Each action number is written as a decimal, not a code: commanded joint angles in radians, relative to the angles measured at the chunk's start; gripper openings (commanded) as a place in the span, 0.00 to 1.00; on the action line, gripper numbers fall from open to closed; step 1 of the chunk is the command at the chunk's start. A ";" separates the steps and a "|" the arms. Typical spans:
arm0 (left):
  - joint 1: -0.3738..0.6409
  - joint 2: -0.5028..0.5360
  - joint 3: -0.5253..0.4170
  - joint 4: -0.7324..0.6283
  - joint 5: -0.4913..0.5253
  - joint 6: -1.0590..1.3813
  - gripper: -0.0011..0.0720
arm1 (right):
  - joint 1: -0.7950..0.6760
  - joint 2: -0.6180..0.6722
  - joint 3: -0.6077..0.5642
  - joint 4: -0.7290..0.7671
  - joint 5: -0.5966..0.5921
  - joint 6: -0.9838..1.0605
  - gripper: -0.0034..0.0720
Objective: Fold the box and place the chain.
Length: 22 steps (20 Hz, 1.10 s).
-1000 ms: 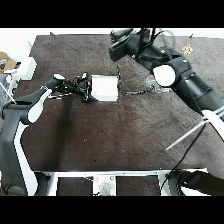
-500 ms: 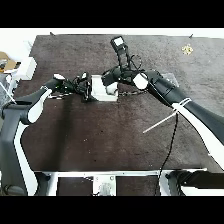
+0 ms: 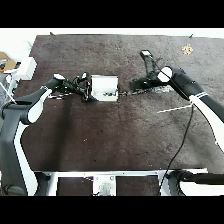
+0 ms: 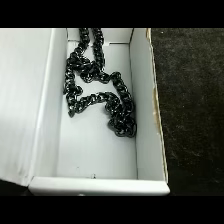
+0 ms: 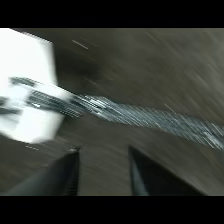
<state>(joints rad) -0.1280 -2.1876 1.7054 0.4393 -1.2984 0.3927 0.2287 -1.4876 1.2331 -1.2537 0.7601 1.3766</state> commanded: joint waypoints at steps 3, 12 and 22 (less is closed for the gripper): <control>0.000 0.000 0.000 0.000 0.000 0.000 0.39 | -0.159 0.011 -0.175 0.002 -0.180 0.124 0.39; 0.000 0.000 0.000 -0.001 0.000 0.000 0.39 | -0.151 -0.085 -0.198 0.072 -0.343 0.173 0.39; 0.000 0.000 0.000 -0.002 0.000 0.000 0.39 | -0.151 -0.132 -0.198 0.116 -0.426 0.199 0.29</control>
<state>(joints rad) -0.1280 -2.1876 1.7054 0.4377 -1.2980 0.3931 0.0772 -1.6104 1.0351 -1.1439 0.3363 1.5711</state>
